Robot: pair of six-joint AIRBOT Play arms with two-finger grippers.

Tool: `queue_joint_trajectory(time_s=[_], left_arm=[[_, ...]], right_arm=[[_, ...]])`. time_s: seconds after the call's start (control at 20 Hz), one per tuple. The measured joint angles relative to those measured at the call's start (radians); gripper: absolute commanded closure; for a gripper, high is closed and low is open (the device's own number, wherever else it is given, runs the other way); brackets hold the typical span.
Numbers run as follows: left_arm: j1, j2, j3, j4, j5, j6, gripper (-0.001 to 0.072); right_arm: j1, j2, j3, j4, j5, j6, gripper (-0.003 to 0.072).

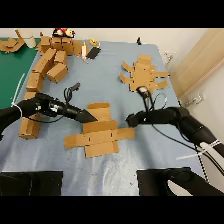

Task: Fold the box.

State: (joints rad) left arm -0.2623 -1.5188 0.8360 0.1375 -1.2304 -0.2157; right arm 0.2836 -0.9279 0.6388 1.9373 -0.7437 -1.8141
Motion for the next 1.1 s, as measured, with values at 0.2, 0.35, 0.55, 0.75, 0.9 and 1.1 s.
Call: queue_joint_trajectory(time_s=[0.2,0.35,0.55,0.75,0.9,1.1], left_arm=[[-0.137,0.007,0.002,-0.046,0.058,0.098,0.0699],[-0.211,0.009,0.002,-0.08,0.094,0.153,0.0699],[-0.25,0.017,0.002,-0.113,0.154,0.217,0.07],[-0.283,0.072,-0.007,-0.087,0.212,0.258,0.07],[-0.314,0.152,-0.045,-0.065,0.305,0.312,0.07],[-0.338,0.229,-0.124,-0.102,0.425,0.441,0.0699]], right_arm=[[-0.061,-0.001,0.07,-0.038,0.039,0.046,0.0306],[-0.076,-0.006,0.086,-0.047,0.051,0.06,0.0307],[-0.083,-0.016,0.093,-0.05,0.028,0.068,0.0331],[-0.084,-0.019,0.095,-0.052,0.013,0.07,0.0331],[-0.084,-0.02,0.095,-0.053,0.009,0.071,0.0331],[-0.084,-0.02,0.095,-0.053,0.005,0.071,0.0331]])
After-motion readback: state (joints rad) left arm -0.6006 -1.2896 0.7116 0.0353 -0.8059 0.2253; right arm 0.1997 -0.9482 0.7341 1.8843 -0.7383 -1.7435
